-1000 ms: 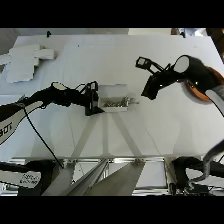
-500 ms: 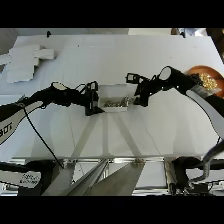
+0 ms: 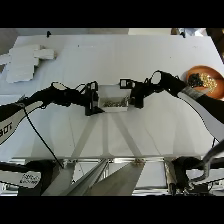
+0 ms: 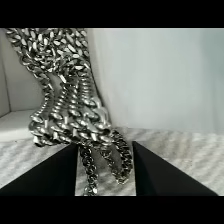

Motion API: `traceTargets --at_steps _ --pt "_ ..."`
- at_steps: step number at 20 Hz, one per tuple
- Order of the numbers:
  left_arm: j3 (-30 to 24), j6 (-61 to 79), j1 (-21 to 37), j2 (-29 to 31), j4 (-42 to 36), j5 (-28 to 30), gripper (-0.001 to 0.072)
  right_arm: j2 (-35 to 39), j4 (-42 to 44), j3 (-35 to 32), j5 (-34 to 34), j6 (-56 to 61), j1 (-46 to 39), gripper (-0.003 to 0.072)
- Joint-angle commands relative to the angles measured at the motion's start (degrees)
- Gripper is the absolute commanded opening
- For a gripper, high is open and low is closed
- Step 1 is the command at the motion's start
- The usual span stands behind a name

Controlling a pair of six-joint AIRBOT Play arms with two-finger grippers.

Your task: Fold the box and place the chain.

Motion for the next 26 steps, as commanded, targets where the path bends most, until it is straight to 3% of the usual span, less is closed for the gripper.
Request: traceTargets --at_steps 1,2,4,5,17,21,26 --pt "0.04 0.02 -0.02 0.04 0.02 0.0 0.0566 -0.5 -3.61 -0.07 -0.76 2.56 0.57 0.0218" --pt "0.04 0.0 0.0 0.04 0.02 0.0 0.0566 -0.5 -4.63 -0.07 -0.81 3.98 0.57 0.0127" --pt "0.04 0.02 -0.02 0.04 0.02 0.02 0.0566 -0.42 -5.46 -0.07 -0.74 6.8 0.57 0.0088" --pt "0.04 0.0 0.0 0.04 0.02 0.0 0.0566 -0.02 -5.46 -0.07 -0.76 8.44 0.57 0.0019" --pt "0.04 0.0 0.0 0.04 0.02 0.0 0.0566 16.94 -3.41 -0.04 -1.03 14.45 3.32 0.0019" --pt "0.04 0.0 0.0 0.04 0.02 0.0 0.0566 17.03 2.38 -0.04 -2.8 14.43 8.59 0.0019" --pt "0.04 0.02 -0.02 0.04 0.02 0.0 0.0566 12.7 2.58 -0.04 -5.77 17.51 15.02 0.0019"
